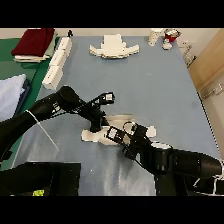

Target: Fold the box.

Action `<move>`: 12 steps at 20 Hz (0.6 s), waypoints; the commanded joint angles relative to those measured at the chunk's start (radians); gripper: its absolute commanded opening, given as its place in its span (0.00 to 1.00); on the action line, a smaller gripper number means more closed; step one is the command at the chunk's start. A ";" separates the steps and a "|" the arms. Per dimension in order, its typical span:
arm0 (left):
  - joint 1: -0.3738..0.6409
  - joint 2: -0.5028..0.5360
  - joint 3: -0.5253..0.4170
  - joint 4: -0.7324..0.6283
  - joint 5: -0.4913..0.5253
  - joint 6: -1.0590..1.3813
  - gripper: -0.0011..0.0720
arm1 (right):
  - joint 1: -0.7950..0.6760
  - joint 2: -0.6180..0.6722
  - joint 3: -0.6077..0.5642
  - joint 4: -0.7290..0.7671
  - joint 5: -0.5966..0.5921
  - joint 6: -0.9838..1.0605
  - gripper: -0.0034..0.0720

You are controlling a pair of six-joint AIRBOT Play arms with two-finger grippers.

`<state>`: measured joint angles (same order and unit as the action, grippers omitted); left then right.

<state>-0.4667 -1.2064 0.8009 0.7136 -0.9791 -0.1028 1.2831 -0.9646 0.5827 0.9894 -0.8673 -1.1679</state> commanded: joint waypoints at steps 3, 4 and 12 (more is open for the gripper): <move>0.000 0.000 0.000 0.000 0.000 0.000 0.03 | 0.000 0.031 0.016 0.013 -0.042 0.050 1.00; 0.000 0.000 0.000 0.000 0.000 0.001 0.03 | -0.006 0.051 0.014 0.016 -0.040 0.050 1.00; 0.000 0.000 0.000 0.000 0.000 0.000 0.03 | -0.310 0.128 -0.021 0.389 0.103 -0.472 1.00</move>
<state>-0.4667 -1.2064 0.8009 0.7136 -0.9791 -0.1028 1.0840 -0.8513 0.5667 1.1873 -0.8211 -1.3838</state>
